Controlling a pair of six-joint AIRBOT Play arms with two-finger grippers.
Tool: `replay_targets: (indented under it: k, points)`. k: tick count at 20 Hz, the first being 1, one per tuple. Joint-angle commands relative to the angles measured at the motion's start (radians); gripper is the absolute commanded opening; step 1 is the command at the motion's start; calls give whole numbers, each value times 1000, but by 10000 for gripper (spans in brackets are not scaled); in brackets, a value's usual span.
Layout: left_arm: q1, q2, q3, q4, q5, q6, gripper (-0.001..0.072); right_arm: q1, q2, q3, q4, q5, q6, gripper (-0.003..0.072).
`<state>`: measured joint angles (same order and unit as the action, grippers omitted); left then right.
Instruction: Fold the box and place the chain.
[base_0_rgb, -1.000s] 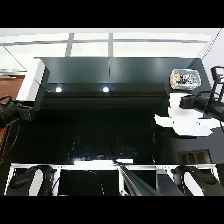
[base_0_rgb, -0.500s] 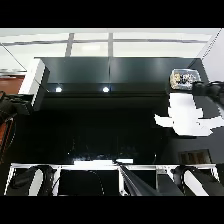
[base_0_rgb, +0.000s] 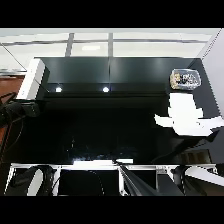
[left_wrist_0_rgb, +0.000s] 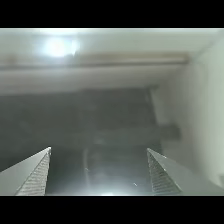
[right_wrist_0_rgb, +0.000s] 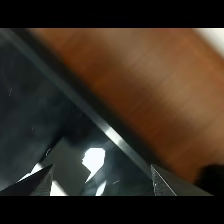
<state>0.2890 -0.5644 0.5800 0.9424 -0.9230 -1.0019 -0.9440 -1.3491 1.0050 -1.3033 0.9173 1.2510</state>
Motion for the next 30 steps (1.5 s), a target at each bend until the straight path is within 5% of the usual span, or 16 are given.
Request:
replay_targets:
  k: [1,3,5,7,8,9,13,18,22,26,30]
  points:
    - [0,-36,0,-68,-77,-2,713,-75,-123,46,342,255,-392,699]
    - [-1,-56,0,-80,-89,-2,713,-67,-195,89,330,388,-418,699]
    - [-1,-73,0,-99,-82,-2,713,-59,-208,98,297,381,-419,669]
    - [-1,-83,0,-116,-79,-1,713,-57,-207,112,304,378,-419,217]
    - [-1,-85,0,-116,-79,-1,713,-57,-206,121,309,388,-419,50]
    - [0,-88,0,-114,-75,-1,713,-57,-201,127,323,404,-433,20]
    - [0,-105,0,-115,-44,-1,711,-23,-189,122,492,572,-507,20]
    - [0,-170,0,-179,2,-1,706,156,-24,-58,666,521,-491,20]
    - [-1,-224,0,-218,-26,-1,706,360,301,-386,882,245,-519,20]
    - [-56,-285,0,-282,-80,5,706,713,634,-689,1052,-118,-508,20]
    - [-264,-365,0,-319,-66,7,707,1053,689,-777,1038,-323,-455,21]
